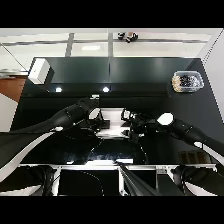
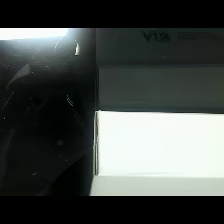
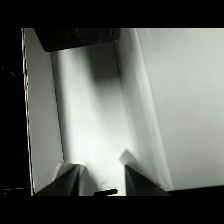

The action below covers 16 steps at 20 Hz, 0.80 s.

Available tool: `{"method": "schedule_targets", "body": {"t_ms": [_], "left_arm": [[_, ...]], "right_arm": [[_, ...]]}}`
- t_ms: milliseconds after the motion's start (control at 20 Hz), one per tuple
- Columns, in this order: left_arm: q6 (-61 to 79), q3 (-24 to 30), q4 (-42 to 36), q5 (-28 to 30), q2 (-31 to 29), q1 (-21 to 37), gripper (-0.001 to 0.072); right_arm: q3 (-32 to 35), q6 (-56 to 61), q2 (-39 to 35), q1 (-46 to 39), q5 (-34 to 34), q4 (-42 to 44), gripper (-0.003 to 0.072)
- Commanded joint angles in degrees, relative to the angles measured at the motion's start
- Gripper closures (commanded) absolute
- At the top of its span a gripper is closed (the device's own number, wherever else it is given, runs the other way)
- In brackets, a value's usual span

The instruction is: Fold the box and place the chain.

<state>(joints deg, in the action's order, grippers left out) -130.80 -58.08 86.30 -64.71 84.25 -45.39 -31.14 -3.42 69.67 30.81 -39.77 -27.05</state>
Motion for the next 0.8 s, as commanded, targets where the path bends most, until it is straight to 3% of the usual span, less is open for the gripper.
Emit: {"method": "schedule_targets", "body": {"t_ms": [0,50,100,200,400,550,750], "left_arm": [[0.09,-0.02,-0.02,0.11,0.04,-0.02,0.0680],[0.09,-0.02,-0.02,0.11,0.04,-0.02,0.0679],[0.09,-0.02,-0.02,0.11,0.04,-0.02,0.0679],[0.09,-0.02,-0.02,0.11,0.04,-0.02,0.0679],[0.09,-0.02,0.00,0.17,0.09,-0.02,0.0679],[0.09,-0.02,0.00,0.15,0.09,-0.02,0.0679],[0.09,-0.02,0.00,0.15,0.09,-0.02,0.0679]], "right_arm": [[0.02,0.00,0.09,0.02,-0.02,-0.04,0.0324],[0.02,-0.02,0.09,0.02,0.04,-0.04,0.0251],[0.02,0.00,0.09,0.00,0.11,-0.22,0.0418],[0.00,0.52,-0.55,-0.33,-0.07,-0.24,0.0641],[-0.02,21.66,-8.57,-5.62,-0.59,-7.61,0.0640],[-0.04,45.53,-18.34,-16.81,-1.36,-10.16,0.0642],[0.83,74.75,-20.09,-33.35,-10.95,-18.53,0.0642]]}}
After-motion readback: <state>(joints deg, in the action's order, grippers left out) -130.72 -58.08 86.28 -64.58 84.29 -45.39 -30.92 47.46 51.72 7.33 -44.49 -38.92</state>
